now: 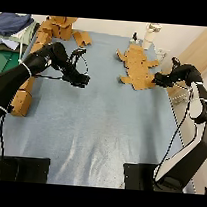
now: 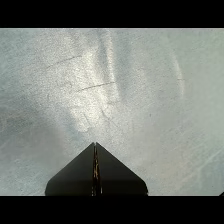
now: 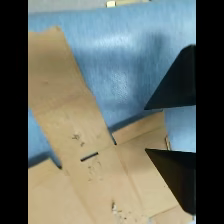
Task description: Fold the box.
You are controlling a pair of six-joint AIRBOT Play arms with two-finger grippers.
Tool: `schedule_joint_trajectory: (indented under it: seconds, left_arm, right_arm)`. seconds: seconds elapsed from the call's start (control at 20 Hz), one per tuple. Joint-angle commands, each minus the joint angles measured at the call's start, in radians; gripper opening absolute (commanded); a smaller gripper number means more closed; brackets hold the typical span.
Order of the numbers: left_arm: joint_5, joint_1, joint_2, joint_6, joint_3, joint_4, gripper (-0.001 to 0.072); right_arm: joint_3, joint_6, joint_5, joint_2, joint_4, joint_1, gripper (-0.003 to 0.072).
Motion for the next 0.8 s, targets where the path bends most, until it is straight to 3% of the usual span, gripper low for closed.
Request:
schedule_joint_trajectory:
  seconds: [0.0,0.05,0.15,0.35,0.55,0.75]
  left_arm:
    - [0.0,0.0,-0.001,0.0,0.001,0.0,0.0009]
    - [0.0,0.0,-0.001,0.0,0.001,0.0,0.001]
    - [0.0,0.0,-0.001,0.0,0.001,0.0,0.001]
    - [0.0,0.0,-0.001,0.0,0.001,0.0,0.001]
    - [0.0,0.0,-0.001,0.0,0.001,0.0,0.001]
    - [0.0,0.0,-0.001,0.0,0.001,0.0,0.001]
  right_arm:
    - [0.001,-0.048,-0.08,-0.007,0.025,0.001,0.0256]
    - [0.001,-0.056,-0.1,-0.007,0.032,0.001,0.0204]
    - [0.001,-0.066,-0.142,-0.003,0.065,0.001,0.0007]
    - [0.001,-0.126,-0.256,0.026,0.176,0.001,0.0004]
    - [-0.025,-0.122,-0.291,0.125,0.187,0.037,0.0001]
    - [-0.219,-0.067,-0.243,0.3,0.152,0.114,0.0001]
